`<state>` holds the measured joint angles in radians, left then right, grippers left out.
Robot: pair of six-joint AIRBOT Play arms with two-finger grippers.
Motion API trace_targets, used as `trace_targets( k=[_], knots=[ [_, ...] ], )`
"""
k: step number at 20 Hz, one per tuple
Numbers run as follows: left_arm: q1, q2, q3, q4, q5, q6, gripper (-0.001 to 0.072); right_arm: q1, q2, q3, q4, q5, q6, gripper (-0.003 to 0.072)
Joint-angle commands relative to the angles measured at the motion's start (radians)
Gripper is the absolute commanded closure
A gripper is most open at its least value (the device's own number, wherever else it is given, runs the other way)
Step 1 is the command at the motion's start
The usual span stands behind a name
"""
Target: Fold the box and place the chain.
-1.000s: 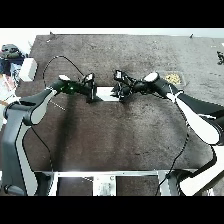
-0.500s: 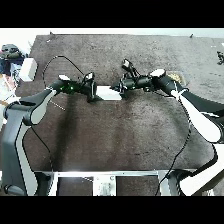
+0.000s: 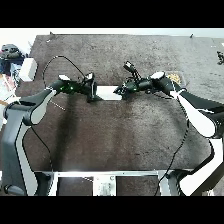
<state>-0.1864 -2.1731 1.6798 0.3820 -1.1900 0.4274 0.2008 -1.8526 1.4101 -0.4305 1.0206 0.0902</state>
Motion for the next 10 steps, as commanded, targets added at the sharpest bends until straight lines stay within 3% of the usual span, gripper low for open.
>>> trace_targets(
  k=[1,6,10],
  knots=[
    [0.000,0.000,0.001,0.000,0.001,-0.001,0.0292,0.000,-0.022,0.000,-0.107,0.005,0.083,0.0674],
    [0.000,0.000,0.001,0.000,0.001,-0.001,0.0292,-0.002,-0.032,0.009,-0.149,-0.032,0.124,0.0674],
    [0.000,0.000,0.001,0.000,0.001,-0.001,0.0292,-0.003,0.055,0.034,-0.029,-0.035,0.057,0.0675]
  ],
)
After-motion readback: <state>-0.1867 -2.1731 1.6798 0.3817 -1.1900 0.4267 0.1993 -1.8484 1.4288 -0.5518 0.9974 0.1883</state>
